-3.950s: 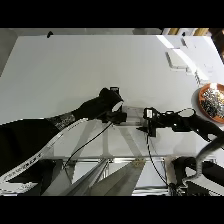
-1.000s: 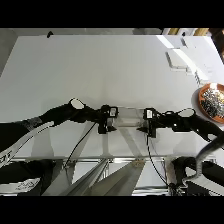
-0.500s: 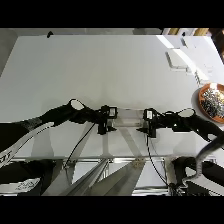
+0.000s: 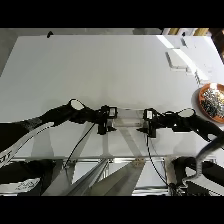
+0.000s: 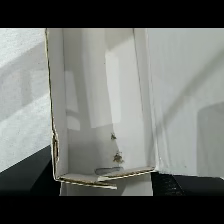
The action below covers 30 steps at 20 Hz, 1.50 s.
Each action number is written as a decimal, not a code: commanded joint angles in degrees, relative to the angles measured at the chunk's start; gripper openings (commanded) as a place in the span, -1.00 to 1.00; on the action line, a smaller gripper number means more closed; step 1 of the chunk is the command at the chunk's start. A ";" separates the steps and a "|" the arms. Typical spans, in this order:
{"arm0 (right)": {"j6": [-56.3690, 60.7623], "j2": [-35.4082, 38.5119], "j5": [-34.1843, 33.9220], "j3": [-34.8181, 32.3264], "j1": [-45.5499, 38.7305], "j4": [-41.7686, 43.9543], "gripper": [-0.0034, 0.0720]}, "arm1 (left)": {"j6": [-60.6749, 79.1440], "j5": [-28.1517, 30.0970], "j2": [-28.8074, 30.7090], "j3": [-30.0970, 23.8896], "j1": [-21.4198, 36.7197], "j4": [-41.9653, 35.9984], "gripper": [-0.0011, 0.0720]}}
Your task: Fold the box and place the chain.
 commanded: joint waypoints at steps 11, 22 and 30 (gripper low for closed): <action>0.02 0.04 0.02 0.00 0.00 0.28 -0.01 | 0.02 -0.07 -0.04 0.00 -0.02 0.07 -0.22; 17.38 8.76 0.15 0.00 0.00 -13.75 0.91 | 0.02 -0.09 -0.04 0.00 -0.02 0.11 -0.22; 33.97 27.52 8.22 0.00 0.00 -26.93 0.88 | 0.02 -0.07 -0.04 0.00 -0.02 0.11 -0.22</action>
